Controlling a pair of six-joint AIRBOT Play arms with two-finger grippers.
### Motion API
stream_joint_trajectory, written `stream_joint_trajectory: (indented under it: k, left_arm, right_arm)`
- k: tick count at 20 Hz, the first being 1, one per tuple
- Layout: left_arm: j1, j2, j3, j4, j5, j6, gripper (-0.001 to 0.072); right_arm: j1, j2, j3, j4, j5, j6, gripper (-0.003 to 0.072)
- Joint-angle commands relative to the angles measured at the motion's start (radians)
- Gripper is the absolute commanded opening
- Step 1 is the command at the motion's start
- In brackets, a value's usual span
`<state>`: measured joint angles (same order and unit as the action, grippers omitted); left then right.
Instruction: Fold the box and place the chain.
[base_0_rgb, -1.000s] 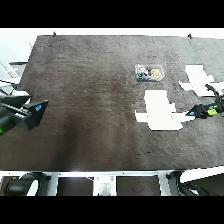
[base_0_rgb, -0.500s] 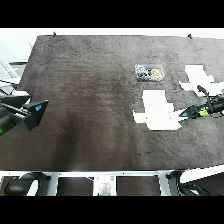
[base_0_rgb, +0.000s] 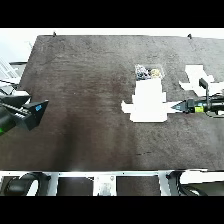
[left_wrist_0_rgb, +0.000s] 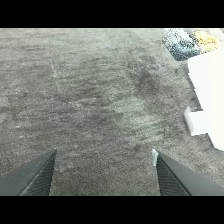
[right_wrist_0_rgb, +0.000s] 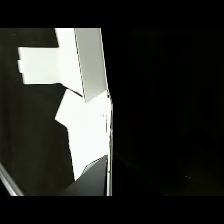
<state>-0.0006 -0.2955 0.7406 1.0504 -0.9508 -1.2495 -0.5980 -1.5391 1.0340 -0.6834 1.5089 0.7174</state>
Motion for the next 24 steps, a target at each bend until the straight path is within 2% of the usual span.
stream_joint_trajectory:
  k: [1,5,12,16,24]
  left_arm:
    - [0.000,0.000,0.000,0.000,0.000,0.000,0.0714]
    - [0.000,0.000,0.000,-0.004,0.001,0.000,0.0714]
    - [0.000,0.000,0.000,-0.019,0.001,0.000,0.0714]
    - [0.000,0.000,0.000,-0.029,0.021,0.000,0.0713]
    - [0.000,0.000,0.000,-0.053,0.106,0.000,0.0714]
  right_arm:
    - [0.084,0.078,-0.096,0.068,-0.050,0.047,0.0008]
    - [0.230,0.105,-0.108,0.117,-0.162,0.095,0.0008]
    - [0.488,0.105,-0.110,0.119,-0.428,0.121,0.0008]
    - [0.566,0.104,-0.106,0.131,-0.578,0.121,0.0008]
    - [0.609,0.050,-0.064,0.149,-0.619,0.109,0.0008]
